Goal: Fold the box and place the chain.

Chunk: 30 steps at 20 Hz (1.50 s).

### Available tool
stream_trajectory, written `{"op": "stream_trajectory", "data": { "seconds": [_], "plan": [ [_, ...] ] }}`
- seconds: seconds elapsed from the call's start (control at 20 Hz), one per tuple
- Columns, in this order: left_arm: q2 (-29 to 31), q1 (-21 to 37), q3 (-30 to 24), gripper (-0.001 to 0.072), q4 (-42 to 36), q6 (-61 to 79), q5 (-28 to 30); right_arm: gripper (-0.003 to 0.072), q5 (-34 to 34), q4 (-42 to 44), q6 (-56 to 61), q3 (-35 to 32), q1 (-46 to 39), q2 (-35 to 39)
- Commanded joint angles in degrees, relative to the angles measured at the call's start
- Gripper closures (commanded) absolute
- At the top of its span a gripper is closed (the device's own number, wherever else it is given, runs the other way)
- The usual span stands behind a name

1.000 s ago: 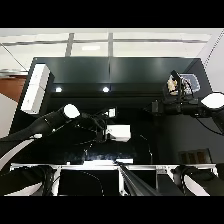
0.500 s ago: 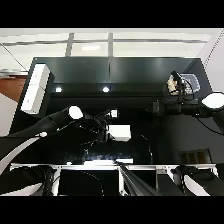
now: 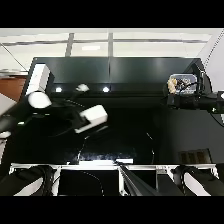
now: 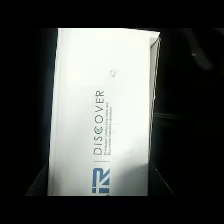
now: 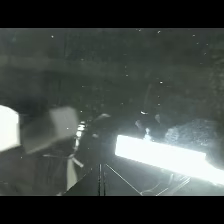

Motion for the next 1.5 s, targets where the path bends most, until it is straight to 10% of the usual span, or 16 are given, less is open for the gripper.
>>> {"op": "stream_trajectory", "data": {
  "seconds": [0.0, 0.25, 0.55, 1.25, 1.35, 1.4, 1.45],
  "plan": [
    [11.93, 16.48, -3.37, 0.0411, 10.82, -12.37, -8.02, 0.0638, -1.09, -0.50, -2.29, 0.31, -1.01, 0.04],
    [19.28, 47.08, -5.38, 0.0411, 13.27, -12.26, -18.29, 0.0638, -3.28, -0.61, -6.40, 0.26, -0.98, 0.02],
    [17.31, 68.43, -5.46, 0.0412, 11.91, -4.44, -9.01, 0.0638, -1.46, 0.07, -7.10, 0.24, -0.92, 0.00],
    [2.80, 65.72, -6.19, 0.0343, 5.75, 8.37, 2.32, 0.0637, -2.38, 5.81, -4.33, 0.24, -0.09, 0.00],
    [2.64, 63.93, -6.29, 0.0211, 5.40, 8.61, 3.67, 0.0637, -2.62, 5.81, -4.35, 0.24, 0.39, 0.00],
    [2.60, 62.97, -6.29, -0.0010, 5.07, 8.52, 4.98, 0.0638, -2.62, 5.84, -4.35, 0.24, 0.57, 0.00],
    [2.64, 62.14, -6.25, -0.0011, 5.16, 8.13, 6.27, 0.0637, -2.62, 5.86, -4.37, 0.24, 0.55, 0.00]
  ]
}}
